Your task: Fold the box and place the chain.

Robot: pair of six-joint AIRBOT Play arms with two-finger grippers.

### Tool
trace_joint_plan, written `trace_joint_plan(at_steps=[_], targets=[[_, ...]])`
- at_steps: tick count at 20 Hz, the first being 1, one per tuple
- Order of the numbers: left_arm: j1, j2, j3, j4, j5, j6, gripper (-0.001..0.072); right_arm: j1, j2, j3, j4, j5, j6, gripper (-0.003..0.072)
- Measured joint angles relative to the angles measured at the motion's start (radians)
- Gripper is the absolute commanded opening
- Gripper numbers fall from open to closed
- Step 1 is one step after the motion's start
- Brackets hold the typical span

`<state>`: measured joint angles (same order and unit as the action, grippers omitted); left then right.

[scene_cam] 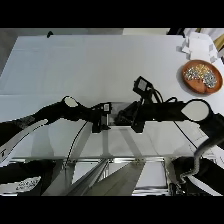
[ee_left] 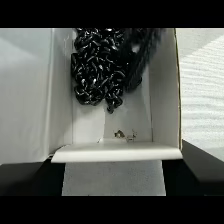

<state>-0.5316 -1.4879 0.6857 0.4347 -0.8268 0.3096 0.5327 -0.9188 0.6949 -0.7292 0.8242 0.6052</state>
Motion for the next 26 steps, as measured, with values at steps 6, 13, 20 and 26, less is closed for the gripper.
trace_joint_plan(at_steps=[6, 13, 20, 26], targets=[[0.000, 0.000, 0.000, 0.000, 0.000, 0.000, 0.0144, 0.012, -0.137, 0.001, -0.057, 0.000, 0.039, 0.0059], [0.000, 0.000, 0.000, 0.000, 0.000, 0.000, 0.0144, 0.013, -0.178, 0.001, -0.177, 0.000, 0.189, 0.0270], [0.000, 0.000, 0.000, 0.000, 0.000, 0.000, 0.0144, -0.124, -0.039, 0.001, -0.266, 0.131, 0.225, 0.0172], [0.000, 0.000, 0.000, 0.000, 0.000, 0.000, 0.0144, -0.262, 0.001, -0.093, -0.342, 0.199, -0.035, 0.0179]])
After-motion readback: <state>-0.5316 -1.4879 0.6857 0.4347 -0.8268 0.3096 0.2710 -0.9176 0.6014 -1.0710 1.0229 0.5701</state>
